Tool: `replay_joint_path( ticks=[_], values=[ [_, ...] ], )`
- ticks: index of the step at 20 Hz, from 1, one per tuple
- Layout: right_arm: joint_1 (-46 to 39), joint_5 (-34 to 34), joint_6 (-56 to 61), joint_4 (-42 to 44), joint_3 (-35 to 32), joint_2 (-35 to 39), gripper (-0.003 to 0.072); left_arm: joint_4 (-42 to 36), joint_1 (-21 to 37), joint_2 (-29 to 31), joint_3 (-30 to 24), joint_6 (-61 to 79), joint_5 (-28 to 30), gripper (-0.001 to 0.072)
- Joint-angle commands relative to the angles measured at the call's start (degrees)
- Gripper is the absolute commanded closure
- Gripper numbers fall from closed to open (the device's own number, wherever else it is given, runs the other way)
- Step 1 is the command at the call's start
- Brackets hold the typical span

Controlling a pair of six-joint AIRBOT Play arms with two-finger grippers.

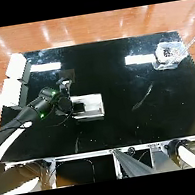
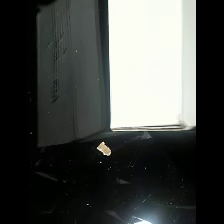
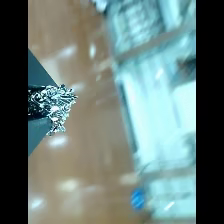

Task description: Fold the box and place the chain.

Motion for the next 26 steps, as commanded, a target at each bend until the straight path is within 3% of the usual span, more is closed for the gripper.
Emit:
replay_joint_path(
  ticks=[1,9,15,21,26],
  values=[
    [7.5,1.2,-1.2,2.4,0.0,6.9,0.0665,0.2,0.0,0.0,0.0,0.1,0.0,0.0689],
    [29.0,7.8,-3.1,16.7,0.0,5.9,0.0663,0.2,0.0,0.0,0.0,0.0,0.0,0.0689],
    [43.0,3.1,-3.8,17.8,0.0,-3.6,0.0665,0.2,0.0,0.0,0.0,0.0,0.2,0.0689],
    [46.7,-2.7,-5.6,17.9,0.0,-12.2,0.0665,0.2,0.0,0.0,0.0,0.0,0.2,0.0689],
    [46.6,-3.8,-7.3,16.8,0.0,-13.4,0.0665,0.2,0.0,0.0,0.0,0.0,0.2,0.0689]
  ],
)
